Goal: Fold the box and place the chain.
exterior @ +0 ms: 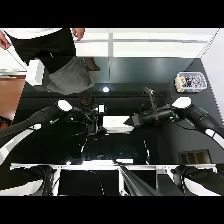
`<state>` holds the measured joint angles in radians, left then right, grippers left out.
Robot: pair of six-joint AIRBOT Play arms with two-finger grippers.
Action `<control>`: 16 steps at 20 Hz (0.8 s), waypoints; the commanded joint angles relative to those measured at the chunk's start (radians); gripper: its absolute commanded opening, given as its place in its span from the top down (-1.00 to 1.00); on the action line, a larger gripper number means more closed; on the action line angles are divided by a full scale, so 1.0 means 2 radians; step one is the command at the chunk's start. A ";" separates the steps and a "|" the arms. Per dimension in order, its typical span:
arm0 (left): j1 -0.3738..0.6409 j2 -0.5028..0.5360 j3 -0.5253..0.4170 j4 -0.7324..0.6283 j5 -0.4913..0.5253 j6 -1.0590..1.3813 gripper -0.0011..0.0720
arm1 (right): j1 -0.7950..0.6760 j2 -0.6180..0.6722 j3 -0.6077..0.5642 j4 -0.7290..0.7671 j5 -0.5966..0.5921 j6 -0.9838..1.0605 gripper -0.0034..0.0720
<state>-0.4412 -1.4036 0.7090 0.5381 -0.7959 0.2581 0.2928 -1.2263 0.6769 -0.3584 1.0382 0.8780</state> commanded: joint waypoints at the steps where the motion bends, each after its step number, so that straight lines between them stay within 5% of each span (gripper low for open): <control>1: 0.000 0.000 0.001 0.000 0.000 0.000 -0.29 | 0.014 -0.019 -0.004 0.014 -0.056 0.046 0.88; 12: 0.000 0.000 0.000 0.000 0.000 0.000 -0.29 | 0.028 -0.056 -0.003 -0.005 -0.088 0.070 0.88; 16: 0.000 0.000 0.000 0.000 0.000 0.000 -0.29 | 0.006 -0.034 0.037 -0.023 0.022 0.067 0.88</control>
<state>-0.4412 -1.4036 0.7090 0.5377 -0.7971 0.2584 0.3325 -1.3205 0.7029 -0.3874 0.9344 1.0073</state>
